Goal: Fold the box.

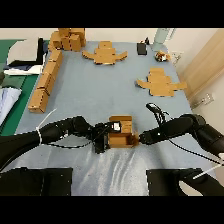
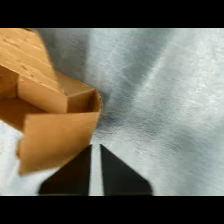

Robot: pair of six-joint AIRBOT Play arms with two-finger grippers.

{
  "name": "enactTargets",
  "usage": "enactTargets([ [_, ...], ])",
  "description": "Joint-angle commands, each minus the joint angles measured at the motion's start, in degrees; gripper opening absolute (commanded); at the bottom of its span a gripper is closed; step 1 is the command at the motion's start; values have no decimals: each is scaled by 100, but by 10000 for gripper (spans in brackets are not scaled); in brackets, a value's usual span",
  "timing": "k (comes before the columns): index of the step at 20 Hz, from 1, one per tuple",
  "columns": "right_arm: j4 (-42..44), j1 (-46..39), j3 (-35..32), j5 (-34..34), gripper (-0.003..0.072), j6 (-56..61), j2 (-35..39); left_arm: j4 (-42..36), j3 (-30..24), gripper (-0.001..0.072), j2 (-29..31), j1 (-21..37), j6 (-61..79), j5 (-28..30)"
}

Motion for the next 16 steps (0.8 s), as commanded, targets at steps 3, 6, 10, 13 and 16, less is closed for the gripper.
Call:
enactTargets([
  [3, 393, 4, 7, -22, 348, -15, 85, 0, 0, 526, -2, 7, 2, 2],
  [6, 468, 4, 7, 33, 348, -15, 9, 0, 0, 526, -2, 7, 2, 0],
  [10, 743, 17, 7, 223, 406, -17, -138, 0, 0, 526, -2, 7, 0, 0],
  [13, 754, 232, 11, 378, 406, 11, -234, 0, 0, 525, -2, 7, 0, 2],
  [16, 164, 581, 111, 518, 364, 984, -457, 0, 0, 526, -2, 7, 2, 0],
])
